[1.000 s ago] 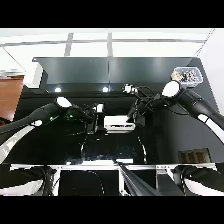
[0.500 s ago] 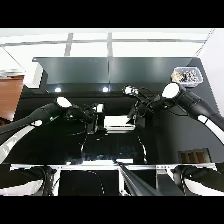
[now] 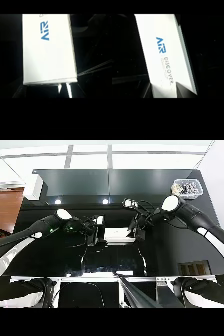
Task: Fold the box and place the chain.
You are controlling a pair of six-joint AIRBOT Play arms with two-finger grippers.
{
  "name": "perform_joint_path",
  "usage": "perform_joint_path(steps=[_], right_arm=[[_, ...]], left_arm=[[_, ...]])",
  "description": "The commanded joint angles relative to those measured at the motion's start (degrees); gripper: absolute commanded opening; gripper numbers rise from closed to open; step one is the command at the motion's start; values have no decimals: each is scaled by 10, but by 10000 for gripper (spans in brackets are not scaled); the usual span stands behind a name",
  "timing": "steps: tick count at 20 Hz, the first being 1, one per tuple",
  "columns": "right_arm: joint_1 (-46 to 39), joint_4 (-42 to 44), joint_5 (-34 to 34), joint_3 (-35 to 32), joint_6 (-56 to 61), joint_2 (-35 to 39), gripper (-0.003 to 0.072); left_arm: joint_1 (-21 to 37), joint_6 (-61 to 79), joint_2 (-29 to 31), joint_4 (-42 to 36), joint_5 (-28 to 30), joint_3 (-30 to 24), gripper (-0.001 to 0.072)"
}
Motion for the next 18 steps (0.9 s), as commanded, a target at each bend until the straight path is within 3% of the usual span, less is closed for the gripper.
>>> perform_joint_path(steps=[1,6,8,9,10,11,15,18], right_arm=[[0,-6,-2,-5,0,0,388],[-2,-4,5,5,11,28,388],[-14,-4,14,6,72,59,386],[-27,-4,37,6,126,69,321],[-43,-2,78,4,175,69,64],[-56,17,108,-9,195,69,11],[-109,236,111,-109,136,49,2],[-92,310,36,-132,179,24,5]], left_arm=[[0,0,0,0,0,0,488],[0,0,0,0,0,0,488],[0,0,0,0,0,0,488],[0,0,0,0,0,0,488],[0,0,0,0,0,0,487],[0,0,0,0,0,0,488],[0,0,0,0,0,0,488],[0,0,0,0,0,0,488]])
